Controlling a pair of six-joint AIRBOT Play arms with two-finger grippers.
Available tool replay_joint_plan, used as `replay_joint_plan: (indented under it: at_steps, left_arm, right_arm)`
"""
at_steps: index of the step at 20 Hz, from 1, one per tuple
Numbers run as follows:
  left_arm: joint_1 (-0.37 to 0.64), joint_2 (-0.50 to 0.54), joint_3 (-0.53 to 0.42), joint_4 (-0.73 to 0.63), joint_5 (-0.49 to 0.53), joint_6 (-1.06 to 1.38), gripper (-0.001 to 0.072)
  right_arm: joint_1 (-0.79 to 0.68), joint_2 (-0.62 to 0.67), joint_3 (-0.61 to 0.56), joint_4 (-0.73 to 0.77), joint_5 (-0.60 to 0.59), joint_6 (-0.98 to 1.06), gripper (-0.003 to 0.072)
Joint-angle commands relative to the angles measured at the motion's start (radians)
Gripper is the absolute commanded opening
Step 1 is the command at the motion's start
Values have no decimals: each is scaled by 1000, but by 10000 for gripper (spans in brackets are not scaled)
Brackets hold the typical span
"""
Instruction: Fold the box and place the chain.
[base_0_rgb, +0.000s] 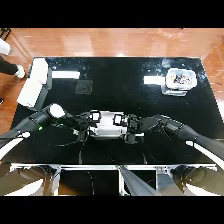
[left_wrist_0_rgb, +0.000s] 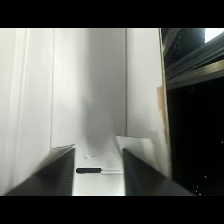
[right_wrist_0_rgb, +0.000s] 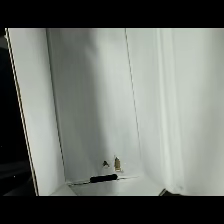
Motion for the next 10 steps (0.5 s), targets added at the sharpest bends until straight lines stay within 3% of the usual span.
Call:
replay_joint_plan:
  at_steps: [1, 3, 4, 5, 10]
  left_arm:
    - [-1, -1, 0, 0, 0, -5, 392]
    - [-1, 0, 0, 1, -3, -5, 395]
    - [0, 2, 0, 5, -3, -10, 275]
    - [4, 10, 2, 18, -7, -12, 48]
    - [102, 132, 2, 202, -112, -319, 21]
  right_arm:
    - [0, 0, 0, 1, 0, 2, 25]
    - [1, 0, 0, 1, 0, 2, 25]
    - [1, 0, 0, 1, 0, 2, 25]
    - [1, 0, 0, 1, 0, 2, 25]
    - [0, 0, 0, 1, 1, 2, 25]
